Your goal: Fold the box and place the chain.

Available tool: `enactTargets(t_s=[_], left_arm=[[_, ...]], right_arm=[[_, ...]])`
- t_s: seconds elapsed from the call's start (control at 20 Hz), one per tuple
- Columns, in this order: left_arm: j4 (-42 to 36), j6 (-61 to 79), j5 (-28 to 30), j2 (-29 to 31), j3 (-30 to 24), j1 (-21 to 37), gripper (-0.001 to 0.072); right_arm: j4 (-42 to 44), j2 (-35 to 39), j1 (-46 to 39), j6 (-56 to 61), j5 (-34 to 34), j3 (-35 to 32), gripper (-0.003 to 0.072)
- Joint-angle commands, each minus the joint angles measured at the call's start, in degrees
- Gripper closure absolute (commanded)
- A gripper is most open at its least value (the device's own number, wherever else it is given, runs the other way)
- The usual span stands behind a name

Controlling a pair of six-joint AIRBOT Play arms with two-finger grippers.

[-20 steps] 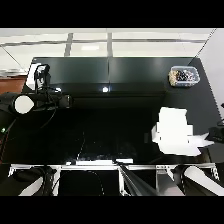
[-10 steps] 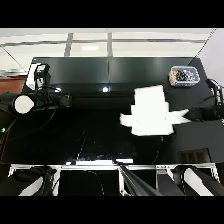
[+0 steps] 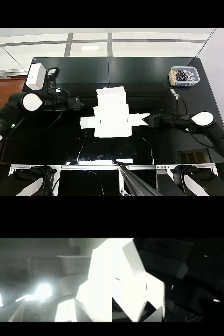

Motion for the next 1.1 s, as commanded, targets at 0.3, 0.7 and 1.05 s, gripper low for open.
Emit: enactTargets(t_s=[0.3, 0.7, 1.05], left_arm=[[-44.9, 38.2, -15.8, -20.4, 3.0, 12.3, 0.0005], [-44.4, 54.5, -35.2, -36.2, 15.6, 8.2, 0.0007], [-33.8, 59.7, -43.1, -40.8, 23.6, 4.2, 0.0249]], right_arm=[[1.8, 0.1, 5.2, -0.8, -6.0, -3.3, 0.0671], [2.0, 0.1, 5.2, -0.8, -3.6, -3.3, 0.0672], [1.9, 0.1, 5.2, -1.0, -2.4, -3.3, 0.0671]])
